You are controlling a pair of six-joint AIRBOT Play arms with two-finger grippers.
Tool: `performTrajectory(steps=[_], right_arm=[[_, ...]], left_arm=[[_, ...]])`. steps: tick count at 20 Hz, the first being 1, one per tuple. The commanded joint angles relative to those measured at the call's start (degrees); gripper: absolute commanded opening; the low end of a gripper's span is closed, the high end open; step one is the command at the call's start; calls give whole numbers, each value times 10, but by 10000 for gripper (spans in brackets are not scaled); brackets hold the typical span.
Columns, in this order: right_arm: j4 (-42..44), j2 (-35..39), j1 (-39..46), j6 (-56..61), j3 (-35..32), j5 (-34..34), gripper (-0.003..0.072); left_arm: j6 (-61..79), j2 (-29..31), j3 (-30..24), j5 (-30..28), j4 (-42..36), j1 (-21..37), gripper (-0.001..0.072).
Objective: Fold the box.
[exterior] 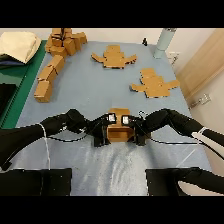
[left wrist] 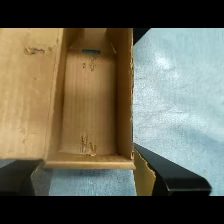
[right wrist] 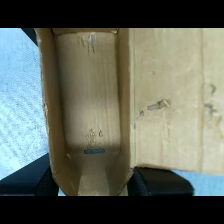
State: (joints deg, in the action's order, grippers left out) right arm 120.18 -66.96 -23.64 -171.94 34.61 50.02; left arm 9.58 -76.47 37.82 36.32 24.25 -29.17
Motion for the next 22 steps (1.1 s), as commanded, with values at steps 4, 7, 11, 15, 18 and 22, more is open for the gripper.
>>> performTrajectory(steps=[4, 7, 11, 15, 18, 22], right_arm=[[0, 0, 0, 0, 1, 0, 455], [0, 0, 0, 0, 1, 0, 454], [0, 0, 0, 0, 1, 0, 455], [0, 0, 0, 0, 1, 0, 455], [0, 0, 0, 0, 1, 0, 454], [0, 0, 0, 0, 1, 0, 455]], left_arm=[[-2, -7, 6, -3, 9, -5, 448], [-2, -7, 6, -4, 9, -5, 447], [0, -7, 6, -3, 8, -5, 448], [0, -7, 6, -3, 8, -5, 448], [0, -7, 6, -3, 8, -5, 448], [0, -7, 6, -3, 8, -5, 448]])
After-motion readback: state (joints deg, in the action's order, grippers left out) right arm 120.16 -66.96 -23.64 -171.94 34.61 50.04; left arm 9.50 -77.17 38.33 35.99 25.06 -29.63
